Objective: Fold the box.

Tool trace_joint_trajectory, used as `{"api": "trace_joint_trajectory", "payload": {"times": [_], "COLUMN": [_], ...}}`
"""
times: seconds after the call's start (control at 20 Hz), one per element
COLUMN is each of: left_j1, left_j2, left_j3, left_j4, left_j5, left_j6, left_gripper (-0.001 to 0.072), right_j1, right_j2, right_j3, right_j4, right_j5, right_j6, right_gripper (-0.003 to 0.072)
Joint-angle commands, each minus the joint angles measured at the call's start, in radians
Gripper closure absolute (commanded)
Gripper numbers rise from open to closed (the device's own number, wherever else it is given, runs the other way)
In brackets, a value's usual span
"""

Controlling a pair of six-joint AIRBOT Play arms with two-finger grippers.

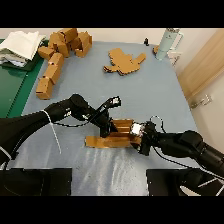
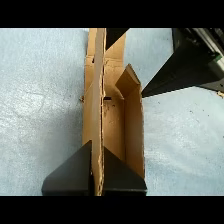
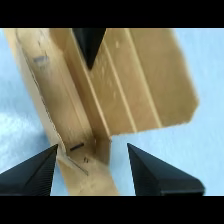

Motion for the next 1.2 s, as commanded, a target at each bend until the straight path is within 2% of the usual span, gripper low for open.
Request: {"api": "trace_joint_trajectory", "payload": {"times": [0.0, 0.15, 0.35, 1.15], "left_j1": [0.000, 0.000, 0.000, 0.000], "left_j2": [0.000, 0.000, 0.000, 0.000], "left_j3": [0.000, 0.000, 0.000, 0.000], "left_j4": [0.000, 0.000, 0.000, 0.000], "left_j5": [0.000, 0.000, 0.000, 0.000], "left_j6": [0.000, 0.000, 0.000, 0.000], "left_gripper": [0.0696, 0.0696, 0.0696, 0.0696], "right_j1": [-0.122, -0.154, -0.159, -0.159], "right_j2": [-0.067, -0.170, -0.241, -0.256], "right_j3": [0.030, 0.058, 0.066, 0.065], "right_j4": [0.262, 0.334, 0.343, 0.325], "right_j5": [-0.022, -0.042, -0.071, -0.072], "right_j6": [-0.282, -0.359, -0.368, -0.357], "right_gripper": [-0.0034, -0.0034, -0.0034, -0.0029]}}
